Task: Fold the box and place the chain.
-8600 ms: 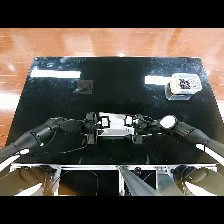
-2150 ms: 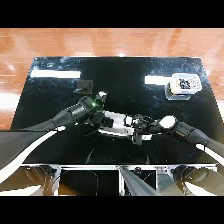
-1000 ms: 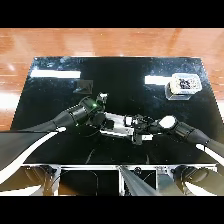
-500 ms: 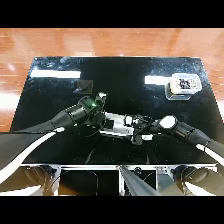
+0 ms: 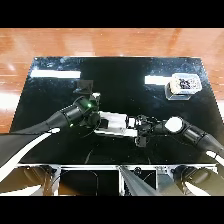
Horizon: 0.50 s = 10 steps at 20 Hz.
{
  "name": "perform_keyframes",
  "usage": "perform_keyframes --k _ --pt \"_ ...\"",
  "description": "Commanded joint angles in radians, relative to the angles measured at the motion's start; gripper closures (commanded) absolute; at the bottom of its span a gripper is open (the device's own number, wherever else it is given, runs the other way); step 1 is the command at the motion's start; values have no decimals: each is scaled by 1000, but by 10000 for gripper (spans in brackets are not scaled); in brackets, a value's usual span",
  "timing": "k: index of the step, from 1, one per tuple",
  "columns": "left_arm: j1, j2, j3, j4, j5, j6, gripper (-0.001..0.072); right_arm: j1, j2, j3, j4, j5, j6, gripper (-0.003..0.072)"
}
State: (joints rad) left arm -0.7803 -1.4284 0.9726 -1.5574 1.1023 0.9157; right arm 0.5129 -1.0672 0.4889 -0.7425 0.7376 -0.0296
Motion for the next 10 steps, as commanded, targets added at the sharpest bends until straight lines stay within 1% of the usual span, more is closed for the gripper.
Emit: perform_keyframes --k 1,3,10 --pt "2 55 -97 1 -63 -47 688 0 17 1 -45 42 53 61" --pt "2 85 -139 -8 -102 -55 688 0 17 1 -43 0 53 69" --pt "2 86 -142 1 -116 -47 688 32 -14 1 13 -105 -32 69"
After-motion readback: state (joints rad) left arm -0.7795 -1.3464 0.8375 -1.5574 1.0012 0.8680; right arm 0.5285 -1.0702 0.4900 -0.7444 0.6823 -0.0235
